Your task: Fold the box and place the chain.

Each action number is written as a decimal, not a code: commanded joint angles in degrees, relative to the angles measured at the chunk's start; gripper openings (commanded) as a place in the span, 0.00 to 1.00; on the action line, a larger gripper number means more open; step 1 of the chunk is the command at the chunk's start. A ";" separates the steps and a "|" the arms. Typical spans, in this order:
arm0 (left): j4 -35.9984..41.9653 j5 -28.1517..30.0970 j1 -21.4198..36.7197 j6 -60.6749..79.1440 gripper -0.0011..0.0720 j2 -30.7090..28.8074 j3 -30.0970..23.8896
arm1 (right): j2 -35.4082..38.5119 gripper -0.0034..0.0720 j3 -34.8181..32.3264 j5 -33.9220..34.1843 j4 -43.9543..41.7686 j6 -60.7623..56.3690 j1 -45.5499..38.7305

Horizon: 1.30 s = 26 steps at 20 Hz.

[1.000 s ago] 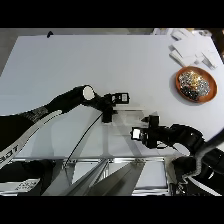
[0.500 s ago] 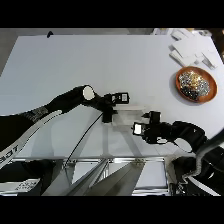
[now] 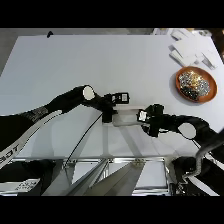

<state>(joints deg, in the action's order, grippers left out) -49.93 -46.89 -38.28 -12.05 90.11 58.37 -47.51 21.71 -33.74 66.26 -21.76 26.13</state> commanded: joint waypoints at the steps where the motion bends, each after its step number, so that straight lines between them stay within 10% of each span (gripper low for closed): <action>1: -0.04 -0.09 -0.02 0.04 0.03 0.00 -0.02 | -4.17 0.97 1.18 -0.92 -6.21 6.05 -2.80; 14: -0.04 -0.07 -0.02 0.04 0.03 0.00 -0.02 | -14.53 0.97 3.28 -7.87 -31.43 41.48 -17.70; 26: -0.04 -0.07 -0.02 0.04 0.03 0.00 -0.02 | -22.14 0.90 4.79 -13.94 -33.73 50.77 -17.57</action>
<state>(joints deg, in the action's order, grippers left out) -49.98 -46.96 -38.28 -11.99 90.13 58.37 -68.66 26.26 -45.28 33.56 28.16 8.49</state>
